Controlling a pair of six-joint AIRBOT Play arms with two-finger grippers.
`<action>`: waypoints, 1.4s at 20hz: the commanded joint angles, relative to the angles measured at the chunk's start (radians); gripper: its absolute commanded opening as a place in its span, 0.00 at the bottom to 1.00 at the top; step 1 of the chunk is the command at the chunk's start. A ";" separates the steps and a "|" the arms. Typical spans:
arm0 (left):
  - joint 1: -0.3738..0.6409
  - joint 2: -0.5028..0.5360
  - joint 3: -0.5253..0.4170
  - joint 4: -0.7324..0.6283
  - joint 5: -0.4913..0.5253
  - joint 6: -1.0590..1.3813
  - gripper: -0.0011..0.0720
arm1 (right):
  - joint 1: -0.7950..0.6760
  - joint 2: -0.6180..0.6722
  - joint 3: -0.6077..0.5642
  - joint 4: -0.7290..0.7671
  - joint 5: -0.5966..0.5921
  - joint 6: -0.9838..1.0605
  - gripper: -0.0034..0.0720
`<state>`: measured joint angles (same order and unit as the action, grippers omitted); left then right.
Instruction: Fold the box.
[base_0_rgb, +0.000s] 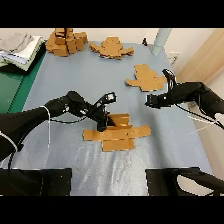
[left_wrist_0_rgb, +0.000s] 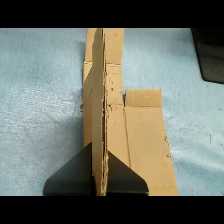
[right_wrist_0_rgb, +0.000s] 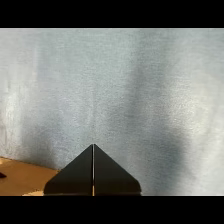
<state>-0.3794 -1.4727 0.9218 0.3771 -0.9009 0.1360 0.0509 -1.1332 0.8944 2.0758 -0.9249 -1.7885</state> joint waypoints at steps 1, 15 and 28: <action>0.001 0.001 0.001 0.013 -0.011 0.002 0.03 | 0.001 0.000 0.000 0.000 -0.011 0.001 0.05; 0.000 0.010 0.014 0.036 -0.014 -0.004 0.03 | 0.001 0.000 0.000 -0.012 -0.105 -0.003 0.05; 0.000 0.008 0.014 0.073 -0.007 -0.037 0.03 | 0.001 0.000 0.000 -0.001 -0.156 -0.003 0.05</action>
<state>-0.3798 -1.4628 0.9352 0.4381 -0.9081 0.1093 0.0521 -1.1332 0.8944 2.0712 -1.0576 -1.7916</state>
